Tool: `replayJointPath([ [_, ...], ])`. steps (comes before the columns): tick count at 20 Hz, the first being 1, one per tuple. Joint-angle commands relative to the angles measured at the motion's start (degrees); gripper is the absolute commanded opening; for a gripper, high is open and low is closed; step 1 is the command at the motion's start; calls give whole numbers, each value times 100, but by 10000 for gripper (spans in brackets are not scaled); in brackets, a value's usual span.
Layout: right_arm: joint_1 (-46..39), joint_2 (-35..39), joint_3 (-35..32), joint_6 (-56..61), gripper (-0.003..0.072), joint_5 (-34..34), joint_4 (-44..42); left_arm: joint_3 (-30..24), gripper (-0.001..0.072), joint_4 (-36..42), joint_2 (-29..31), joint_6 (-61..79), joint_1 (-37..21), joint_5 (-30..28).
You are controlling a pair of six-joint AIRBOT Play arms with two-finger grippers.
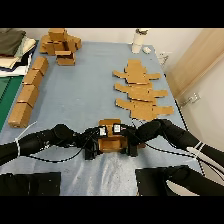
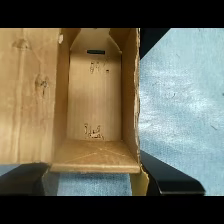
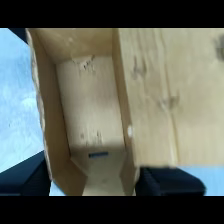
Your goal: Fold the box.
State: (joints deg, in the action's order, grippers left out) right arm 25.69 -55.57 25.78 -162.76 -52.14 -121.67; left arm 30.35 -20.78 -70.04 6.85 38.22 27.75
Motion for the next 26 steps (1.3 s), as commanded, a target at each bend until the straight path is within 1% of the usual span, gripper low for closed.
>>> replayJointPath([
  [1,-2,278,11,809,720,-157,625,7,478,-2,-2,0,2,-15],
  [4,-2,599,13,1314,720,-369,1091,7,478,-2,-2,0,2,-15],
  [8,-2,1228,24,2114,720,-494,1093,7,478,-2,-2,0,2,-15],
  [12,-2,1843,24,3648,719,-599,581,7,478,-2,-2,0,2,-15],
  [15,-2,2149,24,4223,719,-890,61,7,478,-2,-2,0,2,-15],
  [17,-2,2256,22,4723,719,-1274,-293,7,478,-2,-2,0,2,-15],
  [19,13,2256,22,5202,719,-1423,-835,7,478,-2,-2,0,2,-15],
  [20,13,2249,22,5449,718,-1423,-927,7,478,-2,-2,0,2,-15],
  [23,13,2243,22,6944,718,-1419,-927,7,478,-2,-2,0,2,-17],
  [24,13,2238,22,7278,719,-1386,-920,7,478,-2,-2,0,2,-15],
  [26,13,2232,22,7591,718,-1139,-905,7,478,-2,-2,0,2,-15],
])
